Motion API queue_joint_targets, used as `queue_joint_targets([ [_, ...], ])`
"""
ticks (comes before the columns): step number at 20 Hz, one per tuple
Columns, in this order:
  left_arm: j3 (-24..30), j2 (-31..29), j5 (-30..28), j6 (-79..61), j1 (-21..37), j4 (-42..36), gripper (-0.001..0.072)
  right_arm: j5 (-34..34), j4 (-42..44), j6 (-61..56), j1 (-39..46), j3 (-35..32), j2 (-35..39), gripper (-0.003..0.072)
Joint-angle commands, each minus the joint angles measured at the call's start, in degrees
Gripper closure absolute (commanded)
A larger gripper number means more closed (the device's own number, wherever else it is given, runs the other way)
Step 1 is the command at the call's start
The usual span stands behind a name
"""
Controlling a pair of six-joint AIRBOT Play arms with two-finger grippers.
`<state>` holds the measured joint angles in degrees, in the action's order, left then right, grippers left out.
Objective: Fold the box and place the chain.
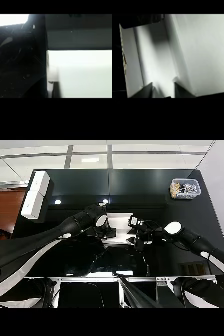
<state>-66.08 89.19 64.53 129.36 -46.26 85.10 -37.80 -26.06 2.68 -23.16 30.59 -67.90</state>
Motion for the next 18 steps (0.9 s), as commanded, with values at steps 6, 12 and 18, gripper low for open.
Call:
queue_joint_targets([
  [6, -0.04, 0.04, 0.22, -0.13, 0.09, -0.09, 0.0683, -17.27, -27.36, -58.51, 12.02, 4.15, 11.96, 0.0669],
  [12, -0.04, 0.04, 0.22, -0.13, 0.09, -0.33, 0.0684, -21.33, -27.1, -81.92, 40.85, 0.13, 13.07, 0.0669],
  [18, -0.04, 0.04, 0.22, -0.13, 0.09, -0.31, 0.0684, -22.6, -14.36, -73.57, 32.02, -6.14, 3.89, 0.0669],
])
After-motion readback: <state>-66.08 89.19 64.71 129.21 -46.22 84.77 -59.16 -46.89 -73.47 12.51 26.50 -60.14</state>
